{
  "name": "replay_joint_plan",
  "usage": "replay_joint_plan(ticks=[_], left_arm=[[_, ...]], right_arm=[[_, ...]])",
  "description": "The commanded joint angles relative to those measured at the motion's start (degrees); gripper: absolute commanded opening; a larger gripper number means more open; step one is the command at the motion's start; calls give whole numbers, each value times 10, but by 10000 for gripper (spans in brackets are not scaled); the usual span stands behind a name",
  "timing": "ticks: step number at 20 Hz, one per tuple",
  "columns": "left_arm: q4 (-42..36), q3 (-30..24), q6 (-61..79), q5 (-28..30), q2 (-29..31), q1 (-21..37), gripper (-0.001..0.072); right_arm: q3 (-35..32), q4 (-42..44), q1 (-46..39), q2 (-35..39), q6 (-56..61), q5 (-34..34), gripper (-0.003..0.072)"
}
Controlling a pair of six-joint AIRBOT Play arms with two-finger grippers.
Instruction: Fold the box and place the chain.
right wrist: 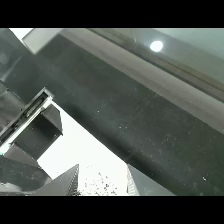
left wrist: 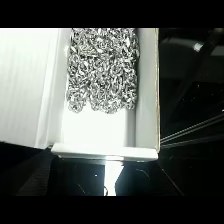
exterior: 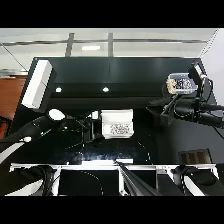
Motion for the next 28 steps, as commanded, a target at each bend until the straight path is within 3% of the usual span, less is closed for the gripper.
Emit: replay_joint_plan(ticks=[1,5,6,7,8,13,18,22,28], left_arm=[[1,5,7,-5,-5,-14,705],[1,5,-1,13,-5,-25,669],[1,5,-1,13,-5,-25,589],[2,5,-1,12,-5,-25,494],[3,5,-1,11,-5,-25,459],[3,5,-1,11,-5,-25,459],[3,5,-1,11,-5,-25,461],[3,5,-1,11,-5,-25,461],[3,5,-1,11,-5,-25,462]], right_arm=[[0,-1,0,0,0,0,360],[0,-20,0,0,22,-6,360],[0,-45,3,-3,67,-21,362],[0,-75,10,-10,116,-29,584],[4,-63,25,-22,132,-26,720],[111,-131,74,-199,139,-41,720],[184,-86,94,-358,-23,-7,720],[183,-119,106,-374,-150,145,720],[180,-122,139,-369,-209,145,720]])
